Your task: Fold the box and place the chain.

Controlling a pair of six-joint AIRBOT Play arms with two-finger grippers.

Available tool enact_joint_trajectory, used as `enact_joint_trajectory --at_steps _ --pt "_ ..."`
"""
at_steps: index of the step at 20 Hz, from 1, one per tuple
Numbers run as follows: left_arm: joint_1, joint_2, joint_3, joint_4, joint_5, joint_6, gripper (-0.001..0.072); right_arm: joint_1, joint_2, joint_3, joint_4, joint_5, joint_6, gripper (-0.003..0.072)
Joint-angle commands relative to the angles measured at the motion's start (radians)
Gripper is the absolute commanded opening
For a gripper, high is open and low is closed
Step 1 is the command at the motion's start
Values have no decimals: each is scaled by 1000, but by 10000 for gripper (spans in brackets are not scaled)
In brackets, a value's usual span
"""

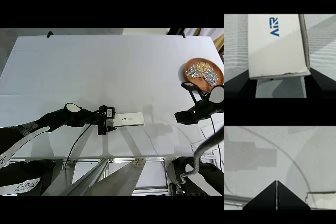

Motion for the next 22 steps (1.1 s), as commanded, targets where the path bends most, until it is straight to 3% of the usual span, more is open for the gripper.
enact_joint_trajectory --at_steps 1,7,8,9,14,17,22 --pt "0 1 1 0 0 0 254 -40 -18 1 33 39 37 11" --pt "0 1 1 0 1 0 248 -40 -18 1 46 45 82 12" --pt "0 1 1 0 0 0 156 -40 -18 1 45 45 82 12" --pt "0 4 1 0 1 3 9 -40 -18 1 46 45 82 12" --pt "6 82 1 0 28 -3 4 -40 -18 1 46 46 82 12" --pt "15 168 1 1 101 -205 3 -40 -18 1 45 46 82 12" --pt "158 390 1 5 198 -361 3 -40 -18 1 46 45 83 12"
